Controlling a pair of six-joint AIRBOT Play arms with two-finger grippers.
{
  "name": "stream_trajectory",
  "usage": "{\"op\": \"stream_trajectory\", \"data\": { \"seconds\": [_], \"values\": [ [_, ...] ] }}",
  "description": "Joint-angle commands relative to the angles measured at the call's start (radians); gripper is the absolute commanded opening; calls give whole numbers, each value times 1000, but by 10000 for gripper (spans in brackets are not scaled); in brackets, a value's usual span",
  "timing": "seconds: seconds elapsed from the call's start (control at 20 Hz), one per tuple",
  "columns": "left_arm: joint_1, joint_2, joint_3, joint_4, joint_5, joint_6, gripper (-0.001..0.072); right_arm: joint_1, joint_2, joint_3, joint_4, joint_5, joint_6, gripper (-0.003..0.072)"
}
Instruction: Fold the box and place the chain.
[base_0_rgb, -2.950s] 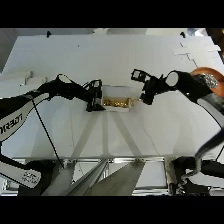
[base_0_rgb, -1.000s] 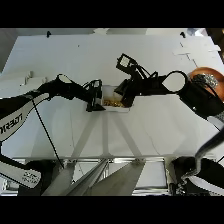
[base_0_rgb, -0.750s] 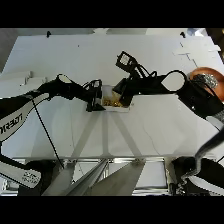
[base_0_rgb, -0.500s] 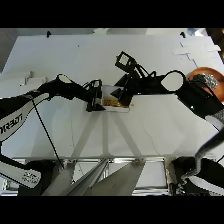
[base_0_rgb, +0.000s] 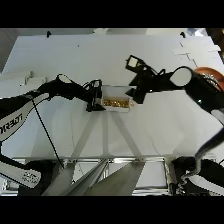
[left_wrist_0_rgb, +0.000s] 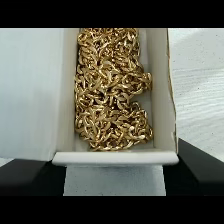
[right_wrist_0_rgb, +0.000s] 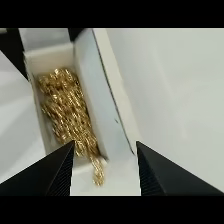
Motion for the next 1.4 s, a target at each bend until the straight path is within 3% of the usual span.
{"op": "stream_trajectory", "data": {
  "seconds": [0.0, 0.2, 0.45, 0.6, 0.95, 1.1, 1.35],
  "values": [
    [1, 0, 0, 0, 0, 0, 464, -145, -2, -32, -2, 66, -109, 411],
    [1, 0, 0, 0, 0, 0, 464, -211, -49, -116, -32, 62, -153, 411],
    [1, 0, 0, 1, 0, 0, 464, -94, -154, -139, -35, -68, -154, 412],
    [1, 0, 0, 0, 0, 0, 464, -16, -209, -139, -92, -78, -164, 412],
    [1, 0, 0, 0, 0, 0, 464, 21, -275, -139, -78, -212, -114, 388],
    [1, 0, 0, 0, 0, 0, 464, 21, -282, -139, -83, -181, -112, 12],
    [1, 0, 0, 0, 0, 0, 464, 21, -245, -139, -96, -132, -55, 15]
  ]
}}
